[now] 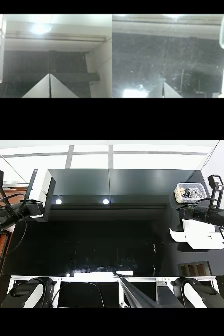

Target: Fold the box and place the chain.

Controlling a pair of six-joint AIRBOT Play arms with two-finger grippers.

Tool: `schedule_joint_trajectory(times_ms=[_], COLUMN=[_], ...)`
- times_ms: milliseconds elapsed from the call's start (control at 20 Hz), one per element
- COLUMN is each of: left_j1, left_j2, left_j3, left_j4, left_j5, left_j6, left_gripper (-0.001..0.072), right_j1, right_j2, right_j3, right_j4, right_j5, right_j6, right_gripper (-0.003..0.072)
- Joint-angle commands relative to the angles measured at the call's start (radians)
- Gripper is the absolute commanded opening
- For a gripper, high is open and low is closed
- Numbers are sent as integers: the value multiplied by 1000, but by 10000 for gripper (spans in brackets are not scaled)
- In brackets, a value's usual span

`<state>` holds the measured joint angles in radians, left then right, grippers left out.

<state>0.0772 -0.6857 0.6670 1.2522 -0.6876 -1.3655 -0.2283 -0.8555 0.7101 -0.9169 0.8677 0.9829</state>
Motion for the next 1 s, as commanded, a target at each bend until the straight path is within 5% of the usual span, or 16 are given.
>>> schedule_joint_trajectory(times_ms=[0, 250, 500, 700, 750, 800, 850, 900, 950], left_j1=[1, 0, 0, -30, -41, -51, -59, -62, -61], left_j2=[1, -2, -50, -188, -230, -268, -303, -329, -346], left_j3=[0, -1, -1, -2, -2, -1, 0, 0, 1], left_j4=[0, -22, -89, -214, -214, -214, -214, -214, -214], left_j5=[0, 45, 166, 122, 102, 90, 72, 56, 29], left_j6=[0, 1, 0, 0, 0, 0, 0, -1, -1], left_gripper=[26, 26, 26, 27, 30, 150, 550, 714, 715], right_j1=[0, 0, 0, 0, 0, 0, 0, -1, -3], right_j2=[0, 0, -6, -55, -73, -93, -113, -125, -130], right_j3=[0, 0, 0, 0, 0, 0, 0, 0, 0], right_j4=[0, 42, 97, 23, -18, -58, -103, -148, -208], right_j5=[0, -12, -187, -206, -221, -236, -249, -251, -252], right_j6=[0, 0, 1, 0, 5, 18, 41, 68, 127], right_gripper=[9, 9, 9, 11, 69, 453, 720, 720, 720])
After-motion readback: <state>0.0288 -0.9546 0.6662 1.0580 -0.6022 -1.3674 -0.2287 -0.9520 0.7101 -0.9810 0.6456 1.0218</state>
